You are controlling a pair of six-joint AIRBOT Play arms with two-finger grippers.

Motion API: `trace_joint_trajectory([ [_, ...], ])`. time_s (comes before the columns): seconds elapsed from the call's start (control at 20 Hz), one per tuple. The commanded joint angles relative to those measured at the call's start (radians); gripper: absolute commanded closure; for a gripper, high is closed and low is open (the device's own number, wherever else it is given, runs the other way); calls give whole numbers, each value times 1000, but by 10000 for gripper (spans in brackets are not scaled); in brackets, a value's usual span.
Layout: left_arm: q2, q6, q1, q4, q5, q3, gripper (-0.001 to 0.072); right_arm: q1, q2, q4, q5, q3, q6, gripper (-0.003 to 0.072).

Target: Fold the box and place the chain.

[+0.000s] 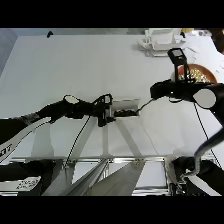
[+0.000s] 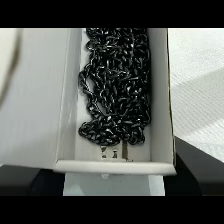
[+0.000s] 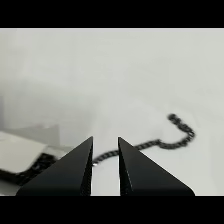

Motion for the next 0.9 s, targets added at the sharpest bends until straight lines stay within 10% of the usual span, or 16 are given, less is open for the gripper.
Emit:
trace_joint_trajectory([
  [0.0, 1, 0, -1, 0, 0, 1, 457, -103, -63, -3, 27, 2, 0, 535],
  [0.3, 1, 0, 0, 0, 0, 1, 457, -108, -273, -20, 60, 2, -46, 336],
  [0.85, 1, 0, -1, 0, 0, 1, 457, -107, -375, -26, -10, 2, -45, 347],
])
